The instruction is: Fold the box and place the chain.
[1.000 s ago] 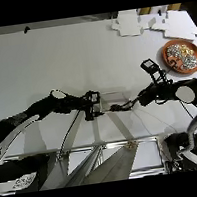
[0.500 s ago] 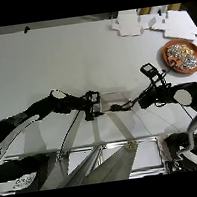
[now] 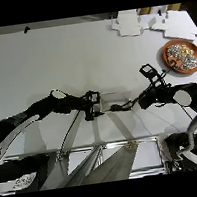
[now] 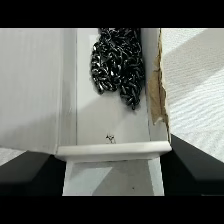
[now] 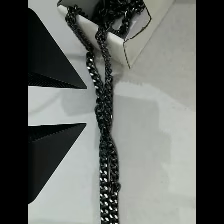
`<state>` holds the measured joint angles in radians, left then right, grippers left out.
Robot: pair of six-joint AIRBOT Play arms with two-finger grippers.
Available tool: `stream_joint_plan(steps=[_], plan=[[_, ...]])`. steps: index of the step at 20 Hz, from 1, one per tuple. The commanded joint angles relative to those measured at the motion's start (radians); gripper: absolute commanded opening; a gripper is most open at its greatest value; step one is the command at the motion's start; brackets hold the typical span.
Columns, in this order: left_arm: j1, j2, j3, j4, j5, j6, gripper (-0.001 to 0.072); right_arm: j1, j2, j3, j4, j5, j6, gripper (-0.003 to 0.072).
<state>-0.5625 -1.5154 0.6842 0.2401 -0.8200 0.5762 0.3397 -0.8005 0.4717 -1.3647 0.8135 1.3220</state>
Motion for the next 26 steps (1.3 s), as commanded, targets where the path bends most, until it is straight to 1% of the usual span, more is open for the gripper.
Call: stream_joint_plan(steps=[1, 3, 8, 12, 14, 15, 17, 20, 22, 23, 24, 25, 26], plan=[[0.000, 0.000, 0.000, 0.000, 0.000, 0.000, 0.0490, 0.000, 0.000, -0.001, 0.000, -0.005, -0.077, 0.0241], [0.000, 0.000, 0.000, 0.000, 0.000, 0.000, 0.0490, 0.000, -0.001, -0.001, 0.000, -0.006, -0.159, 0.0242], [0.000, 0.000, 0.000, 0.000, 0.000, 0.000, 0.0490, 0.000, -0.002, -0.001, 0.000, -0.008, -0.455, 0.0242], [0.000, 0.000, 0.000, 0.000, 0.000, 0.000, 0.0490, 0.000, -0.024, -0.001, -0.001, -0.031, -0.656, 0.0242], [0.000, 0.000, 0.000, 0.000, 0.000, 0.000, 0.0490, 0.000, -0.052, -0.001, 0.000, -0.051, -0.699, 0.0241], [0.000, 0.000, 0.000, 0.000, 0.000, 0.000, 0.0490, 0.000, -0.072, -0.002, 0.000, -0.061, -0.702, 0.0229], [0.000, 0.000, 0.000, 0.000, 0.000, 0.000, 0.0490, 0.000, -0.111, -0.002, 0.000, -0.084, -0.701, 0.0171], [0.000, 0.000, 0.000, 0.000, 0.000, 0.000, 0.0490, 0.000, -0.161, -0.002, 0.000, -0.142, -0.703, 0.0172], [0.000, 0.000, 0.000, 0.000, 0.000, 0.000, 0.0490, 0.000, -0.190, -0.002, 0.006, -0.155, -0.753, 0.0185], [0.000, 0.000, 0.000, 0.000, 0.000, 0.000, 0.0490, 0.000, -0.204, -0.002, 0.026, -0.145, -0.816, 0.0210], [0.000, 0.000, 0.000, 0.000, 0.000, 0.000, 0.0490, 0.000, -0.214, -0.003, 0.060, -0.140, -0.893, 0.0272], [0.000, 0.000, 0.000, 0.000, 0.000, 0.000, 0.0490, 0.000, -0.215, -0.003, 0.091, -0.140, -0.954, 0.0313], [0.000, 0.000, 0.000, 0.000, 0.000, 0.000, 0.0490, 0.000, -0.215, -0.003, 0.122, -0.140, -1.002, 0.0322]])
